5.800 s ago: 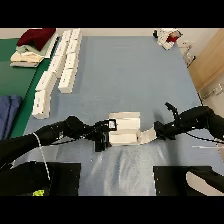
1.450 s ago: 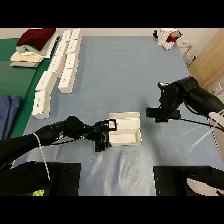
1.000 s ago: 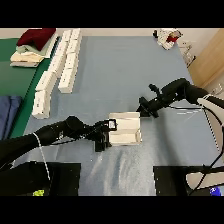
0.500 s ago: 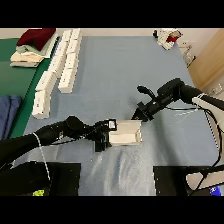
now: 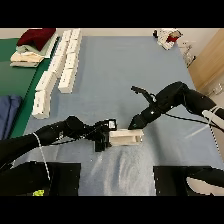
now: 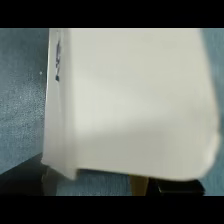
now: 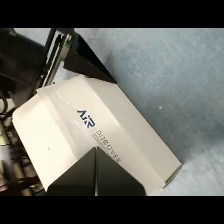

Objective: Fold the box.

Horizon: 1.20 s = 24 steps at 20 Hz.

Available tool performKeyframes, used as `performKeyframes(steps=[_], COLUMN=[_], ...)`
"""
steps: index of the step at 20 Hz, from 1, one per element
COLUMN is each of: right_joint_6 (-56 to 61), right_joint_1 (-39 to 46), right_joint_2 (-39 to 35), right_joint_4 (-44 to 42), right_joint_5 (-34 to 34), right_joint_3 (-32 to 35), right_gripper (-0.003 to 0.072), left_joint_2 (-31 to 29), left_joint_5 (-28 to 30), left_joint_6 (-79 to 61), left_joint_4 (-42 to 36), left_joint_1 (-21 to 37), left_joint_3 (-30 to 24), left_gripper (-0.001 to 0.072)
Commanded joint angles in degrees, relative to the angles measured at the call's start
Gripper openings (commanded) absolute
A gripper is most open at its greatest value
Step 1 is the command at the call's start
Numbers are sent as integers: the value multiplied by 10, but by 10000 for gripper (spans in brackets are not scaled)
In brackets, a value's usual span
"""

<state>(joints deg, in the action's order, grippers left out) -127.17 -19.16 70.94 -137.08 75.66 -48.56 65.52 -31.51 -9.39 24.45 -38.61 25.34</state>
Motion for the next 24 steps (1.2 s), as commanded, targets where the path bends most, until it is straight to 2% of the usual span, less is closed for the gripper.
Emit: performKeyframes(steps=[1, 5, 9, 12, 20, 21, 22, 23, 24], right_joint_6=[-33, -41, -52, -57, -83, -87, -94, -94, -94], right_joint_1=[-54, -92, -117, -124, -182, -188, -194, -195, -195], right_joint_2=[-70, -137, -197, -222, -229, -231, -234, -235, -235], right_joint_4=[57, 80, 84, 87, 90, 92, 97, 105, 111], right_joint_5=[-110, -233, -298, -319, -322, -322, -321, -321, -316], right_joint_3=[49, 115, 173, 187, 193, 191, 190, 188, 184], right_gripper=[1, 2, 2, 2, 4, 23, 78, 183, 257], left_joint_2=[0, 0, 0, 0, 0, 0, 0, 0, 0], left_joint_5=[0, 0, 0, 0, 0, 0, 0, 0, 0], left_joint_6=[0, 0, 0, 0, 0, 0, 0, 0, 0], left_joint_4=[0, 0, 0, 0, 0, 0, 0, 0, 0], left_joint_1=[0, 0, 0, 0, 0, 0, 0, 0, 0], left_joint_3=[0, 0, 0, 0, 0, 0, 0, 0, 0], left_gripper=[470, 470, 470, 470, 470, 470, 470, 470, 470])
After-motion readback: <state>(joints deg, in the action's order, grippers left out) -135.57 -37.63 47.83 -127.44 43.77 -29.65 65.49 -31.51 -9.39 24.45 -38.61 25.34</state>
